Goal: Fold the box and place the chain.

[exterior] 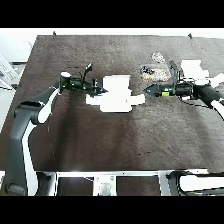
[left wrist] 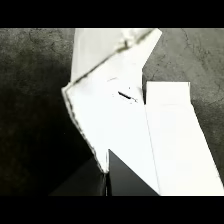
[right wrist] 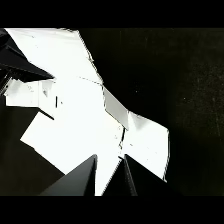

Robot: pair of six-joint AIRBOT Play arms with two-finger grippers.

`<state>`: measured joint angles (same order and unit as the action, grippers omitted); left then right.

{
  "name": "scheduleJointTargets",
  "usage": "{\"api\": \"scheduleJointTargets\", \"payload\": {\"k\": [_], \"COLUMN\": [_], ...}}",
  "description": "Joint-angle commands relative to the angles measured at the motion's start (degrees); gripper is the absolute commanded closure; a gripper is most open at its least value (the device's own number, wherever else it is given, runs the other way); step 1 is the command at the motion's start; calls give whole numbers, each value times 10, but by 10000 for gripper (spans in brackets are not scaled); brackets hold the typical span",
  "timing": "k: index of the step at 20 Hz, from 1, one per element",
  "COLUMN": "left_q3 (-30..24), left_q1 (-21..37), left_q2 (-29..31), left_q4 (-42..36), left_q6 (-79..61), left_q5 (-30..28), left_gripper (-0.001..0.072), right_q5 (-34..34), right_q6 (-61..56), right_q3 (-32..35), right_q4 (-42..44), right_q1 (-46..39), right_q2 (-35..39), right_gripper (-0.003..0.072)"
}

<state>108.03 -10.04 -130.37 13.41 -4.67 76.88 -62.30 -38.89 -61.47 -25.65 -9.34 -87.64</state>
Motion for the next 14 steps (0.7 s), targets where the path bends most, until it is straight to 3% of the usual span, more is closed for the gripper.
{"api": "scheduleJointTargets", "payload": {"k": [1, 4, 8, 14], "left_q3": [-9, -23, -111, -123], "left_q1": [0, 0, 0, 0], "left_q2": [10, 18, 74, 71], "left_q4": [-5, -3, -9, -26], "left_q6": [-40, -64, -138, -153], "left_q5": [-13, -25, -108, -92], "left_gripper": [695, 695, 694, 694], "right_q5": [14, 21, 48, 64], "right_q6": [32, 36, 42, 51], "right_q3": [10, 10, 10, 10], "right_q4": [17, 17, 20, 42], "right_q1": [0, 4, 18, 30], "right_q2": [0, 0, 0, 0], "right_gripper": [461, 461, 461, 460]}}
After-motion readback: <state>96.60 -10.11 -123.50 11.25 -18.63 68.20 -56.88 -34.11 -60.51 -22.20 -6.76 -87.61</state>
